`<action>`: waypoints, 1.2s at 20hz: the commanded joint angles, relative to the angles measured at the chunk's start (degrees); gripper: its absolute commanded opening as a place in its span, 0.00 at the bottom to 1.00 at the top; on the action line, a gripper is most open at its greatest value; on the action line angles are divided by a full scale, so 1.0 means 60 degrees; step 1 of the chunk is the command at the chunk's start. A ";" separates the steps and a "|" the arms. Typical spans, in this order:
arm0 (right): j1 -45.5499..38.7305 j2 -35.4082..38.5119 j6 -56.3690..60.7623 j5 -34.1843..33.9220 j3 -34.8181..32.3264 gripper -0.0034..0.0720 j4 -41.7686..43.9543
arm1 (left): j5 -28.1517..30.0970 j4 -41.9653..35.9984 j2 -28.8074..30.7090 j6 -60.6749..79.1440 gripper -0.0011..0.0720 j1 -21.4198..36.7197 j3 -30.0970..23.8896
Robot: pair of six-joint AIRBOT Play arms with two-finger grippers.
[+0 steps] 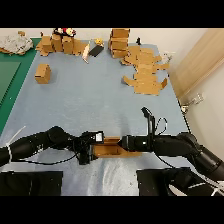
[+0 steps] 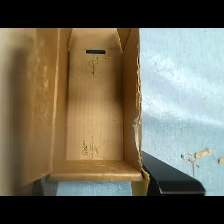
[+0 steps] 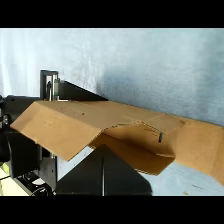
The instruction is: Fold the box.
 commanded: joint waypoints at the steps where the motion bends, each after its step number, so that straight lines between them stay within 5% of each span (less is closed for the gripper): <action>1: 0.0011 -0.0437 -0.0073 0.0175 0.0025 0.05 0.0270 | -0.0069 0.0018 0.0004 -0.0022 0.73 0.0040 -0.0076; 8: 0.0011 -0.0612 -0.0969 0.0969 0.0441 0.05 0.0754 | -0.0055 0.0153 -0.0011 0.0007 0.73 0.0040 -0.0095; 18: 0.0011 -0.3322 -0.2656 0.1588 0.0448 0.05 0.0721 | -0.0080 0.0310 -0.0175 0.0004 0.73 0.0036 -0.0087; 24: 0.0011 -0.3453 -0.2881 0.1577 0.0448 0.05 0.0273 | -0.0076 0.0306 -0.0171 0.0004 0.73 0.0036 -0.0087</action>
